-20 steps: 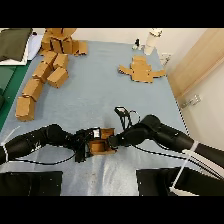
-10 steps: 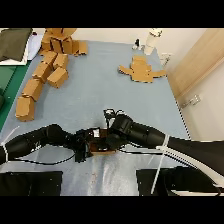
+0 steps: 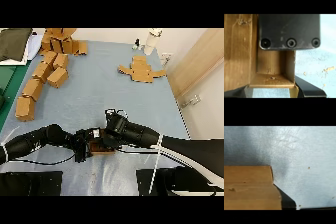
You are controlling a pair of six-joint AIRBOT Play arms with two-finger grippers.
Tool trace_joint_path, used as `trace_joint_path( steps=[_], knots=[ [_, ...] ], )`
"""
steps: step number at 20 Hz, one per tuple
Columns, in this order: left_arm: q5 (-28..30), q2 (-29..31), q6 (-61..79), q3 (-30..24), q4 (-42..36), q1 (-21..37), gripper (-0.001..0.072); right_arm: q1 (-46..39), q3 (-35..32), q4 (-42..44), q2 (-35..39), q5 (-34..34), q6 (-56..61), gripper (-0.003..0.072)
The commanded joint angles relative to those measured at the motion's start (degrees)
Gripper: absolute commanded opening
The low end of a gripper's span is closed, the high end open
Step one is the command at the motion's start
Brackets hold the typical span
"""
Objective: Fold the box.
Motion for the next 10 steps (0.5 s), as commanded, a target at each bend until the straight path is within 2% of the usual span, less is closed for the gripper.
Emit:
trace_joint_path(
  steps=[1,2,6,10],
  knots=[
    [0.0,0.0,0.0,0.0,0.0,0.0,0.0532,0.1,0.2,0.4,0.1,0.9,0.3,0.0262],
    [0.0,0.0,0.0,0.0,0.0,0.0,0.0531,0.1,0.2,0.6,0.3,0.9,0.3,0.0381],
    [0.0,0.0,0.0,0.0,0.0,0.0,0.0532,0.1,0.1,1.0,4.2,0.7,0.8,0.0388],
    [0.0,0.0,0.0,0.0,0.0,0.0,0.0532,0.0,0.1,-1.3,11.4,-5.2,4.2,0.0398]
  ],
)
